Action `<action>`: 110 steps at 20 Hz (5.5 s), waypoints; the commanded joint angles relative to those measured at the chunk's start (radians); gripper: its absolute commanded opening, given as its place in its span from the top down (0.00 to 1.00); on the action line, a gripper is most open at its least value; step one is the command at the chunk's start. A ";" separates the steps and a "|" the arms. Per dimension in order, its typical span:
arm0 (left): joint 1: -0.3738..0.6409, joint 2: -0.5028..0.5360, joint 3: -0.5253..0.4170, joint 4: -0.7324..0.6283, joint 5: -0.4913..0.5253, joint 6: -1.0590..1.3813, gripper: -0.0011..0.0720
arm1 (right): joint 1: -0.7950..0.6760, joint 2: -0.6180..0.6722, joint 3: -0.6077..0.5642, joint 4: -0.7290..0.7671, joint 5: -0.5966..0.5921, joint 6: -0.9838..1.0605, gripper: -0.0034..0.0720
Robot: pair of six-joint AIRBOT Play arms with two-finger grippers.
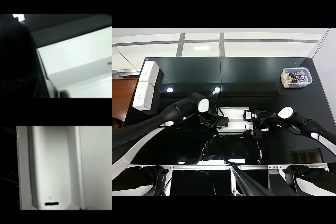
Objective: Fold the box and place the chain.
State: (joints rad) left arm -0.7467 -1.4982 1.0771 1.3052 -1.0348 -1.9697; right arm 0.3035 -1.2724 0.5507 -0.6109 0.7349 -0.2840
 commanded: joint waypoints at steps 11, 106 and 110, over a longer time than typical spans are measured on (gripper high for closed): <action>-0.129 -0.101 0.151 0.240 -0.108 -0.360 0.62 | 0.000 0.000 0.000 0.000 0.000 0.000 0.62; -0.110 -0.137 0.152 0.201 -0.119 -0.390 0.95 | 0.015 0.132 0.017 -0.096 0.096 0.196 0.68; -0.110 -0.137 0.152 0.201 -0.119 -0.390 0.95 | -0.014 0.184 0.017 -0.281 0.180 0.308 0.69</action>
State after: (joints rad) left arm -0.8581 -1.6352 1.2297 1.5063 -1.1561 -2.3592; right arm 0.3073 -1.1160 0.5671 -0.7784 0.8585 -0.0486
